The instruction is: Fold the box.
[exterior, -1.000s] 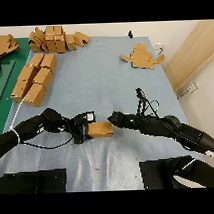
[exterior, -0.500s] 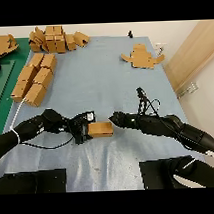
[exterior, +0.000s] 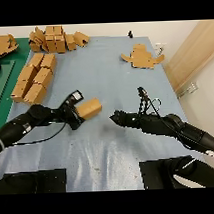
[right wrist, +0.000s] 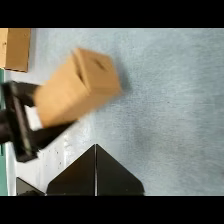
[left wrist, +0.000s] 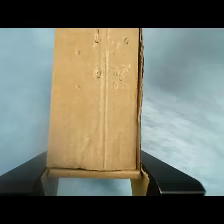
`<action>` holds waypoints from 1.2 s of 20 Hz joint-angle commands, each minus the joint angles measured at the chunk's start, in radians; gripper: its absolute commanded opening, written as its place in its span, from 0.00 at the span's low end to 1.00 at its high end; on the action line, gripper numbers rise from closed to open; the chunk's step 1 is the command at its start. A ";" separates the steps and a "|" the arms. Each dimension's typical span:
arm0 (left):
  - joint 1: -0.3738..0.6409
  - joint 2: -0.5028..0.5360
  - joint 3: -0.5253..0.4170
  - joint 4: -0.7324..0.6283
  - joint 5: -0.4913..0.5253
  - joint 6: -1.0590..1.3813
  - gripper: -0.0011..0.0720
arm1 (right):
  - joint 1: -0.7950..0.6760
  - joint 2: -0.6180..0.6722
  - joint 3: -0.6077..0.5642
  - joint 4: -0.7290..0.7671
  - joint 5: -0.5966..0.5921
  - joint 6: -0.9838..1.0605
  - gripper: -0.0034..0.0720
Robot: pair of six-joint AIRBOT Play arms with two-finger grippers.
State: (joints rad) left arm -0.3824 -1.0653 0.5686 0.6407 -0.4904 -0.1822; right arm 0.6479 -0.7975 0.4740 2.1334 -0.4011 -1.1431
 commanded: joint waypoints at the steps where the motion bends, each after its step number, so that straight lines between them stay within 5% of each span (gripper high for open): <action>1: 0.137 0.138 0.003 0.270 -0.048 -0.399 0.49 | -0.002 0.000 0.000 -0.011 0.000 0.000 0.05; 5: 0.361 0.239 0.003 0.603 -0.362 -0.655 0.49 | -0.001 0.000 0.000 -0.037 0.000 0.000 0.05; 11: 0.625 0.320 0.003 0.756 -0.643 -0.816 0.49 | -0.001 0.000 0.000 -0.085 -0.001 -0.002 0.05; 17: 0.762 0.352 0.003 0.865 -0.683 -0.864 0.49 | -0.001 0.000 0.000 -0.116 -0.009 -0.010 0.05; 24: 0.776 0.296 0.003 0.867 -0.459 -0.863 0.50 | -0.001 0.000 0.000 -0.138 -0.009 -0.010 0.05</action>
State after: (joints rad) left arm 0.3851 -0.7422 0.5705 1.4956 -1.0481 -1.0405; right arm 0.6468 -0.7979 0.4740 2.0068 -0.4099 -1.1522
